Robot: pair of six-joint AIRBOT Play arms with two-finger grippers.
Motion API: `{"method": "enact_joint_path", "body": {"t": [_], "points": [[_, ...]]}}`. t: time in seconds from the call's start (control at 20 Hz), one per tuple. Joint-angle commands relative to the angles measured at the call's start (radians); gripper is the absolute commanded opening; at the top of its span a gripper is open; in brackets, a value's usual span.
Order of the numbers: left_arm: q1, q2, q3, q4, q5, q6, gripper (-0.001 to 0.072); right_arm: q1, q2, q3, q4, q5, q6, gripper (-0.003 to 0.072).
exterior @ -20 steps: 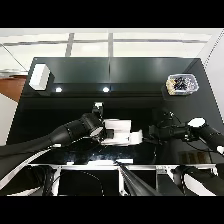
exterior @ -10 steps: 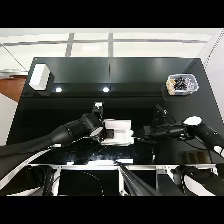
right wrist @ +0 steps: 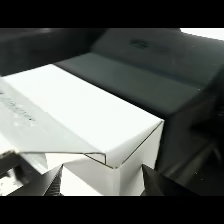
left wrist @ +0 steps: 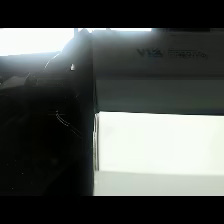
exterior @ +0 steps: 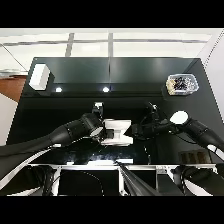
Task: Fold the box and place the chain.
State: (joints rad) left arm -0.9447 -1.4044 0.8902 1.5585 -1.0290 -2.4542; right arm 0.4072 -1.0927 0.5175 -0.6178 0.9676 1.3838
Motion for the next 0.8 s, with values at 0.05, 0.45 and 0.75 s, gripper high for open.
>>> {"method": "enact_joint_path", "body": {"t": [0.05, 0.45, 0.75], "points": [[0.0, 0.0, 0.0, 0.0, 0.0, 0.0, 0.003, 0.079, -0.001, 0.043, -0.21, -0.034, 0.21, 0.0539], [0.0, 0.0, 0.0, 0.0, 0.0, 0.0, 0.003, 0.102, -0.001, 0.068, -0.247, -0.045, 0.243, 0.0405], [0.0, 0.0, 0.0, 0.0, 0.0, 0.0, 0.003, 0.149, -0.001, 0.07, -0.251, -0.072, 0.282, 0.0404]]}}
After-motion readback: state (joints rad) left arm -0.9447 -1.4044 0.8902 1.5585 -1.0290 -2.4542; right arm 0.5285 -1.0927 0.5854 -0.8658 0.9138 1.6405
